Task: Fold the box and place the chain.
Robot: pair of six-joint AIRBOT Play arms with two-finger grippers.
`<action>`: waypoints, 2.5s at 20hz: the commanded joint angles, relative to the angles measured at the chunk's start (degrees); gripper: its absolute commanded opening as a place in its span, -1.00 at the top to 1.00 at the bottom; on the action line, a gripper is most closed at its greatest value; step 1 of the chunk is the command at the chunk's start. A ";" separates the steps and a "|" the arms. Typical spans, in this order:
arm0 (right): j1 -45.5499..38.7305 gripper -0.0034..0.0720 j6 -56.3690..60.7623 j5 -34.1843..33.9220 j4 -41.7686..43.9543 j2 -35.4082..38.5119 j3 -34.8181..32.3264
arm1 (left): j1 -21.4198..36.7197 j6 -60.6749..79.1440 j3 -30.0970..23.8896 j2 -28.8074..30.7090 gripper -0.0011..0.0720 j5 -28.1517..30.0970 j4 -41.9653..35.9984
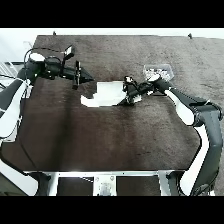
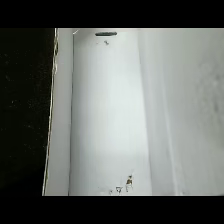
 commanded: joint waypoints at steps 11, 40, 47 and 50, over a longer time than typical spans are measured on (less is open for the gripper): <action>0.02 -0.46 0.02 0.02 0.00 -0.04 -0.02 | -12.07 3.48 -17.64 4.79 0.93 30.38 0.61; 0.02 -0.46 0.02 0.00 0.00 -0.04 -0.02 | -8.52 -0.72 -1.62 -5.40 0.92 23.91 0.87; 0.02 -0.46 0.02 0.00 0.00 -0.04 -0.02 | -4.57 -5.31 -0.81 -0.15 -0.96 10.88 13.44; 0.00 -0.46 0.04 0.02 0.00 -0.04 -0.02 | -5.35 -11.04 -0.83 -0.20 -0.96 8.04 25.53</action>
